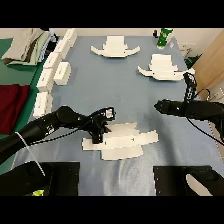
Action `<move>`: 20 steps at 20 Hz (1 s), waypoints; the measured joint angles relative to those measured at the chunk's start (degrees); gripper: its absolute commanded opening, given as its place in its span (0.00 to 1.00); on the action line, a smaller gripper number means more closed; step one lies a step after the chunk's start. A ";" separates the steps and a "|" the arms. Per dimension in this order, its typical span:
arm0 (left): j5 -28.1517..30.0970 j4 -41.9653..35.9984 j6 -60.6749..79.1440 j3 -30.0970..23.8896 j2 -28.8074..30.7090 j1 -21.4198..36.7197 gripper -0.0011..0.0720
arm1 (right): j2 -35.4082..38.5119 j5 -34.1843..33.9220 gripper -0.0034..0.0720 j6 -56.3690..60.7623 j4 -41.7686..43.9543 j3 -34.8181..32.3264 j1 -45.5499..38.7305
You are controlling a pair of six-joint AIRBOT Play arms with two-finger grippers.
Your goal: Fold the box.
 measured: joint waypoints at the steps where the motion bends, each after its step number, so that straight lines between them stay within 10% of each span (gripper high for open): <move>1: -0.33 -0.04 0.31 0.02 -0.20 0.00 0.03 | 0.00 -0.02 0.05 0.00 0.09 0.00 0.02; 20: 4.26 -2.95 5.66 -0.83 -1.66 0.00 0.03 | 0.00 -0.02 0.05 0.00 0.22 0.00 0.00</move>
